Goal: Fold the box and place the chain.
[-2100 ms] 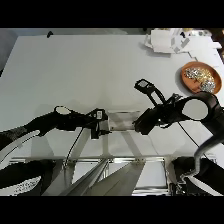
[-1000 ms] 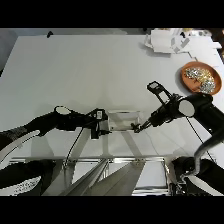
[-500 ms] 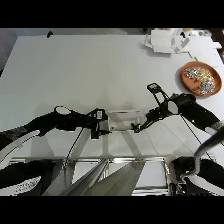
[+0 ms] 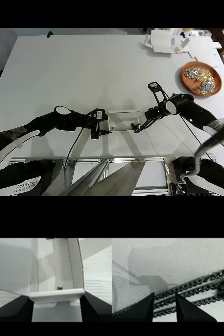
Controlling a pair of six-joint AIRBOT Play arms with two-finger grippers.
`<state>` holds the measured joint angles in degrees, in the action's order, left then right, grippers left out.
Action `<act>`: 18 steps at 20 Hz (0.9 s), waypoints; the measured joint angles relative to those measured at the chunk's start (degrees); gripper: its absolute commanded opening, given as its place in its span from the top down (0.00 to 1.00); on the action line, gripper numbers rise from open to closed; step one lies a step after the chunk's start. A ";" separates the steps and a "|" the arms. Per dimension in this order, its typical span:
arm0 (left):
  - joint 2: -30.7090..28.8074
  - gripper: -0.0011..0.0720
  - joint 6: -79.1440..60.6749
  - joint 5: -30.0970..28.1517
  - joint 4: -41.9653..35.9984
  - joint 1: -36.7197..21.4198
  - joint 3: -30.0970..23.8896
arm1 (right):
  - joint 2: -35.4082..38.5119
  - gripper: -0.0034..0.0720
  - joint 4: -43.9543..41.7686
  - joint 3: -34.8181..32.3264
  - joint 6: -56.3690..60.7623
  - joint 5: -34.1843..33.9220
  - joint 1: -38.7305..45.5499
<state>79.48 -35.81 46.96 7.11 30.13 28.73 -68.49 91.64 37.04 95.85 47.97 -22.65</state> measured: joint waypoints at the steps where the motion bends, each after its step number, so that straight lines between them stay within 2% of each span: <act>1: 0.00 0.84 0.00 0.00 0.00 0.00 0.00 | -0.02 0.56 0.02 0.00 0.37 0.13 0.00; 7: 0.00 0.84 0.00 0.00 0.00 0.00 0.00 | -0.04 0.57 -0.57 0.00 1.66 1.03 0.00; 9: 0.00 0.84 0.00 0.00 -0.02 0.00 0.00 | -0.07 0.63 -0.74 0.00 1.84 1.20 0.00; 12: 0.00 0.84 0.00 0.02 -0.02 0.00 0.00 | -0.63 0.64 -1.01 0.00 2.38 1.40 0.00; 13: 0.00 0.84 0.00 0.00 0.00 0.00 0.00 | -1.07 0.71 -1.18 0.04 2.56 1.51 0.00; 14: 0.00 0.84 -0.02 0.00 0.00 0.00 0.00 | -1.57 0.86 -1.38 0.11 2.58 1.68 0.00; 15: 0.00 0.84 -0.02 0.02 -0.02 0.00 0.00 | -2.01 0.94 -1.53 0.09 2.75 1.92 0.04; 18: 0.00 0.84 -0.02 0.02 -0.02 0.00 0.00 | -1.97 0.94 -1.86 0.00 2.73 1.99 0.04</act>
<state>79.48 -35.83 46.98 7.09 30.13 28.73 -70.46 89.78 37.04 98.59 49.95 -22.61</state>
